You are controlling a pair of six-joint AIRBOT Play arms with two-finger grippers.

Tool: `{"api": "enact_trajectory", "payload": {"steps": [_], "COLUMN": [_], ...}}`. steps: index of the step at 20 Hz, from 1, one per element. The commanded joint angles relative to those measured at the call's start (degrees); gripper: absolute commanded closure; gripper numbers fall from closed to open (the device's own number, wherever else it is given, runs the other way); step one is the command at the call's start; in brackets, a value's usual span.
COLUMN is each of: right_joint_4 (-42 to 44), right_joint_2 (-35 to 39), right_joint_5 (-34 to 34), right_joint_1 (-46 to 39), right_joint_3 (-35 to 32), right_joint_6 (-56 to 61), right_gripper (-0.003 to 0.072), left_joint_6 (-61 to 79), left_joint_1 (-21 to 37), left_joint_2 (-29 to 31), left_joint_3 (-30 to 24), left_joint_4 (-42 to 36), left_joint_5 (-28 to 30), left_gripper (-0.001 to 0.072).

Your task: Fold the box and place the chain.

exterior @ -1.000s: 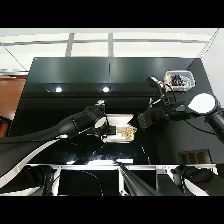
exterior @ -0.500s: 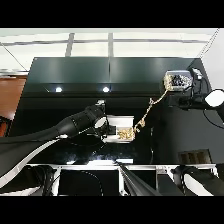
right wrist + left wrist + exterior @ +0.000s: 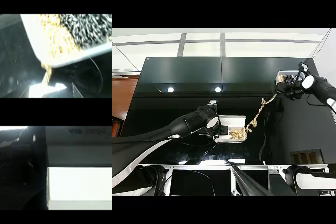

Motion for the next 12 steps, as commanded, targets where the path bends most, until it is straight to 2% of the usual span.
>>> {"api": "enact_trajectory", "payload": {"steps": [1, 6, 7, 9, 10, 12], "right_joint_4": [-0.2, -0.6, -0.6, -0.2, -0.2, -0.5], "right_joint_2": [-5.5, -6.4, -6.4, -6.4, -6.4, -5.7], "right_joint_5": [-0.7, -1.5, -1.7, -0.7, 1.2, 5.1], "right_joint_1": [0.7, 0.9, 0.9, 1.0, 1.0, 1.0], "right_joint_3": [4.3, 4.8, 4.8, 4.8, 4.9, 4.9], "right_joint_6": [0.9, -0.3, -0.4, -0.4, -0.4, -0.5], "right_gripper": [0.0083, 0.0084, 0.0113, 0.0445, 0.0669, 0.0673], "left_joint_6": [0.0, 0.0, 0.0, 0.0, 0.0, 0.0], "left_joint_1": [0.0, 0.0, 0.0, 0.0, 0.0, 0.0], "left_joint_2": [0.0, 0.0, 0.0, 0.0, 0.0, 0.0], "left_joint_3": [0.0, 0.0, 0.0, 0.0, 0.0, 0.0], "left_joint_4": [0.0, 0.0, 0.0, 0.0, 0.0, 0.0], "left_joint_5": [-0.1, -0.1, -0.1, -0.1, -0.1, 0.1], "left_gripper": [0.0678, 0.0678, 0.0678, 0.0678, 0.0679, 0.0678]}}
